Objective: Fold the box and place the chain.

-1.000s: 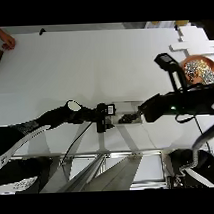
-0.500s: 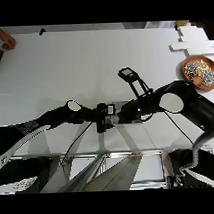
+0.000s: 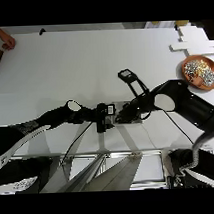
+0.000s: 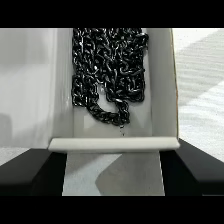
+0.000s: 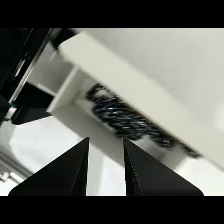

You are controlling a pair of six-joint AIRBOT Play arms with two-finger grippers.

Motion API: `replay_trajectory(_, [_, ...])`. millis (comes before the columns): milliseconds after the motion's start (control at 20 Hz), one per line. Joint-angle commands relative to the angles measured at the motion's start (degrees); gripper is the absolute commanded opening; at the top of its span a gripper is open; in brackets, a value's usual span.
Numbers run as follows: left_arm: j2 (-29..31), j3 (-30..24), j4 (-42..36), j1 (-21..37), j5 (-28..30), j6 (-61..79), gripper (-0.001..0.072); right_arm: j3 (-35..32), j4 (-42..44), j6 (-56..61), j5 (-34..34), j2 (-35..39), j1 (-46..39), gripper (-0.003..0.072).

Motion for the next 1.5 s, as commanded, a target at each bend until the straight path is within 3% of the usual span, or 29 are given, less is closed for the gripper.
replay_trajectory(0, [0.0, 0.0, 0.0, 0.0, 0.0, 0.0, 0.0333, 5.2, -2.5, -2.4, 5.9, 1.5, -6.8, 0.0224])
replay_trajectory(200, [0.0, 0.0, 0.0, 0.0, 0.0, 0.0, 0.0333, 5.7, -5.8, -3.0, 8.9, 0.0, -21.9, 0.0119])
replay_trajectory(300, [0.0, 0.0, 0.0, 0.0, 0.0, 0.0, 0.0333, 3.8, -8.3, -3.0, 8.2, -2.1, -28.3, 0.0112])
replay_trajectory(350, [0.0, 0.0, 0.0, 0.0, 0.0, 0.0, 0.0333, 2.2, -8.9, -3.0, 7.2, -3.1, -30.8, 0.0127])
replay_trajectory(450, [0.0, 0.0, 0.0, 0.0, 0.0, 0.0, 0.0333, -1.3, -9.9, -3.2, 4.3, -4.9, -34.1, 0.0318])
replay_trajectory(850, [0.0, 0.0, 0.0, 0.0, 0.0, 0.0, 0.0333, -4.1, -9.9, -3.9, -1.6, -15.2, -35.5, 0.0324])
replay_trajectory(1000, [0.0, 0.0, 0.0, 0.0, 0.0, 0.0, 0.0333, -4.1, -10.1, -3.9, -3.7, -17.6, -35.5, 0.036])
replay_trajectory(1450, [0.0, 0.0, 0.0, 0.0, 0.0, 0.0, 0.0333, -4.1, -11.3, 0.3, -4.2, -19.3, -35.5, 0.0359])
